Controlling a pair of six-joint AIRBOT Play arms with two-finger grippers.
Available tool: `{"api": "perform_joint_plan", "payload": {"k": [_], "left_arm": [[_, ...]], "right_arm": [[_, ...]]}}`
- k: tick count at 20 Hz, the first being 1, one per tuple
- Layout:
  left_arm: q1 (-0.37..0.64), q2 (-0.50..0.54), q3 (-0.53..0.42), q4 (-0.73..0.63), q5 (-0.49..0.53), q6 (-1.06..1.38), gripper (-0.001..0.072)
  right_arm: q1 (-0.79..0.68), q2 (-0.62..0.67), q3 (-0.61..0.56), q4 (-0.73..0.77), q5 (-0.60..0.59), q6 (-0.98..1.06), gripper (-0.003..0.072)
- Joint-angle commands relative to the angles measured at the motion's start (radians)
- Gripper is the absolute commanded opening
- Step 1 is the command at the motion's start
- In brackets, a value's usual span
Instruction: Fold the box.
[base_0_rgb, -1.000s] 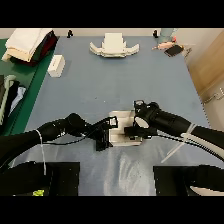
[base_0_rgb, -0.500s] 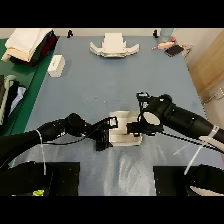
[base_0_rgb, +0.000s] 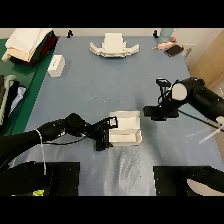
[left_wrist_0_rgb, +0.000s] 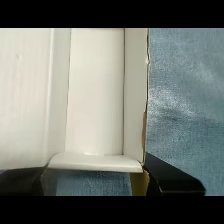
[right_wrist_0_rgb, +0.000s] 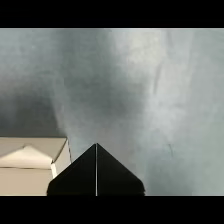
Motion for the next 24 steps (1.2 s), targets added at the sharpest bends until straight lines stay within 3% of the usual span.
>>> {"api": "perform_joint_plan", "payload": {"k": [1,4,7,12,17,20,24], "left_arm": [[0.000,0.001,0.000,0.000,0.000,0.000,0.0525],[0.000,0.001,0.000,0.000,0.000,0.000,0.0525],[0.000,0.001,0.000,0.000,0.000,0.000,0.0525],[0.000,0.001,0.000,0.000,0.000,0.000,0.0525],[0.000,0.001,0.000,0.000,0.000,0.000,0.0525],[0.000,0.001,0.000,0.000,0.000,0.000,0.0526],[0.000,0.001,0.000,0.000,0.000,0.000,0.0525]], "right_arm": [[-0.283,-0.120,0.001,0.542,-0.016,-0.450,0.0001],[-0.406,-0.259,0.003,0.874,0.105,-0.631,0.0002],[-0.403,-0.372,0.011,0.976,0.185,-0.693,0.0001],[-0.335,-0.465,0.014,0.980,0.209,-0.715,0.0002],[-0.273,-0.470,0.023,0.980,0.303,-0.785,0.0002],[-0.240,-0.445,0.024,0.964,0.358,-0.867,0.0003],[-0.171,-0.352,0.023,0.834,0.311,-0.910,0.0003]]}}
